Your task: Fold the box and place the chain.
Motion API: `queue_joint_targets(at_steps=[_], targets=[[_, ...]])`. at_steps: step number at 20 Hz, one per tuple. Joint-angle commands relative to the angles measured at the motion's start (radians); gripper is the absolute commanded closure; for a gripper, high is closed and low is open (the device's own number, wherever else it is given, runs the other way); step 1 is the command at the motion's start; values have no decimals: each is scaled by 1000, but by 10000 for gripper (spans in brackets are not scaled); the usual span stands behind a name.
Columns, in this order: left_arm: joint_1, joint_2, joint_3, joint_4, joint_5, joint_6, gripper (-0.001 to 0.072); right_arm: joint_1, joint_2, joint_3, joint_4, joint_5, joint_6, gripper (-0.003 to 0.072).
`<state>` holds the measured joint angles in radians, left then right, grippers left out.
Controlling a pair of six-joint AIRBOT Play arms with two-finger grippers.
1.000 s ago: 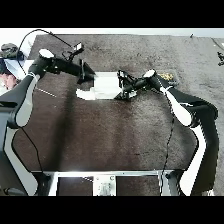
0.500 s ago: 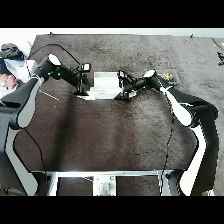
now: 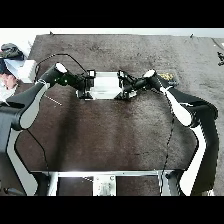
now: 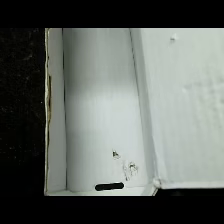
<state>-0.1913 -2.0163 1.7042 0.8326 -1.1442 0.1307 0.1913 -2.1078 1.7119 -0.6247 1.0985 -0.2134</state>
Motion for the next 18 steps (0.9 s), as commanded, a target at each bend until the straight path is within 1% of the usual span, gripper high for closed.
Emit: queue_joint_targets(at_steps=[1,3,4,5,7,8,9,12,13,14,18], targets=[[-1,0,-5,-40,-2,2,6,1,0,0,0,0,0,215],[-1,0,-5,-39,-16,2,8,1,0,0,0,0,0,215],[-1,0,-5,-39,-19,2,85,1,0,0,0,0,0,215],[-1,0,-5,-37,-25,2,206,1,0,0,0,0,0,216],[-1,0,-5,-35,-29,0,225,1,0,0,0,0,0,215],[-1,0,-5,-35,-35,0,327,1,0,0,0,0,0,215],[-1,0,-6,-36,-41,0,367,1,0,0,0,0,0,216],[-1,0,-6,-38,-53,0,370,1,0,0,0,0,0,215],[-1,0,-6,-45,-59,0,508,1,0,0,0,0,0,215],[-1,0,-6,-56,-70,2,577,1,0,0,0,0,0,216],[-7,0,-6,-130,-67,39,578,1,0,0,0,0,0,215]])
